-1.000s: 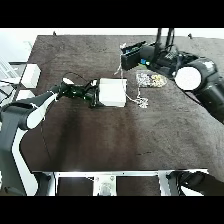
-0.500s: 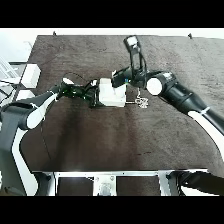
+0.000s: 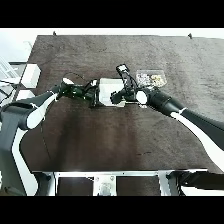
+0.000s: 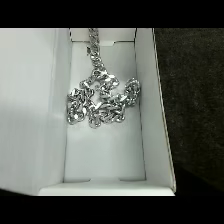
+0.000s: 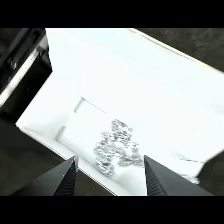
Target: Fold the box and place the chain.
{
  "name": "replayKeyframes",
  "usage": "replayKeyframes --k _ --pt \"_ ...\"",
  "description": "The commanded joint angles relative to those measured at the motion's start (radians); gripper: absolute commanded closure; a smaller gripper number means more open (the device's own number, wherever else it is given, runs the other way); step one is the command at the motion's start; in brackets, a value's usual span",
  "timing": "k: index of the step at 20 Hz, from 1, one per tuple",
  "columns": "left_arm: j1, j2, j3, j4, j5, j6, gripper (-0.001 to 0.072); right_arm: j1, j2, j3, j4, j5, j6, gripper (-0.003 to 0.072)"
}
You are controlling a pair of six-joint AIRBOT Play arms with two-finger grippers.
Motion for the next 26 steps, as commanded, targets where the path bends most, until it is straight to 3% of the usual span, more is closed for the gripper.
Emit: replayKeyframes --k 1,4,9,10,12,16,25,26 --pt "0.000 0.000 0.000 0.000 0.000 0.000 0.0323 -0.030 0.071 -0.006 -0.135 0.081 -0.042 0.0176" --pt "0.000 0.000 0.000 0.000 0.000 0.000 0.0323 -0.149 0.104 -0.007 -0.116 0.154 -0.183 0.0177" --pt "0.000 0.000 0.000 0.000 0.000 0.000 0.0323 -0.352 0.014 -0.006 0.229 0.237 -0.650 0.0191" --pt "0.000 0.000 0.000 0.000 0.000 0.000 0.0323 -0.381 -0.014 -0.006 0.274 0.263 -0.734 0.0241" --pt "0.000 0.000 0.000 0.000 0.001 0.000 0.0323 -0.424 -0.074 0.013 0.307 0.329 -0.850 0.0251" --pt "0.000 0.000 0.000 0.000 0.001 0.000 0.0323 -0.448 -0.149 0.071 0.317 0.418 -0.921 0.0273" --pt "0.000 0.000 0.000 0.000 0.003 0.000 0.0323 -0.434 -0.168 0.071 0.328 0.426 -0.999 0.0314" --pt "0.000 0.000 0.000 0.000 0.003 0.000 0.0323 -0.434 -0.175 0.071 0.332 0.424 -1.003 0.0347"
